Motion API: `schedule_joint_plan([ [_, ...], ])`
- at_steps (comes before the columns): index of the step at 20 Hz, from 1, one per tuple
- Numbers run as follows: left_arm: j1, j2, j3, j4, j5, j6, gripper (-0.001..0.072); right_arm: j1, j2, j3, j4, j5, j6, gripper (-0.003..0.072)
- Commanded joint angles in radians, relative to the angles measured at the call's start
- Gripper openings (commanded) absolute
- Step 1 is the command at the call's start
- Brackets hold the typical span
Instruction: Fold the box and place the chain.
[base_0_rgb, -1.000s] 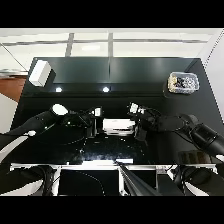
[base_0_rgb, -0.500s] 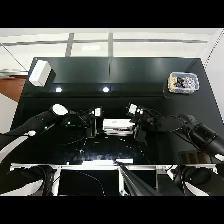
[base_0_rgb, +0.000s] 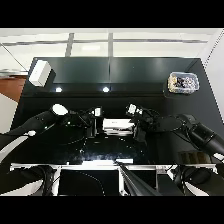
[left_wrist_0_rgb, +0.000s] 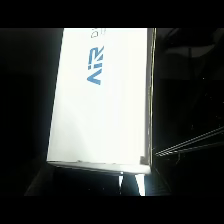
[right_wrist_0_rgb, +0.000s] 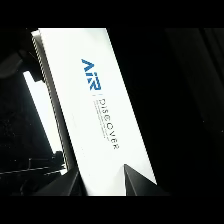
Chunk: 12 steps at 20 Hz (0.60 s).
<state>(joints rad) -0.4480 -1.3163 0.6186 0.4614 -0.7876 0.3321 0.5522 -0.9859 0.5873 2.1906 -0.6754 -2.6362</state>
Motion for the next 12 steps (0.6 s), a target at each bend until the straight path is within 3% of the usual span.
schedule_joint_plan([
  [1, 0.0, -0.001, 0.0, 0.0, 0.0, 0.001, 0.0339, 0.0, -0.002, 0.0, -0.004, 0.002, -0.001, 0.0425],
  [12, 0.0, -0.001, 0.0, 0.0, 0.0, 0.001, 0.0339, 0.0, -0.008, -0.001, -0.003, -0.016, -0.001, 0.0425],
])
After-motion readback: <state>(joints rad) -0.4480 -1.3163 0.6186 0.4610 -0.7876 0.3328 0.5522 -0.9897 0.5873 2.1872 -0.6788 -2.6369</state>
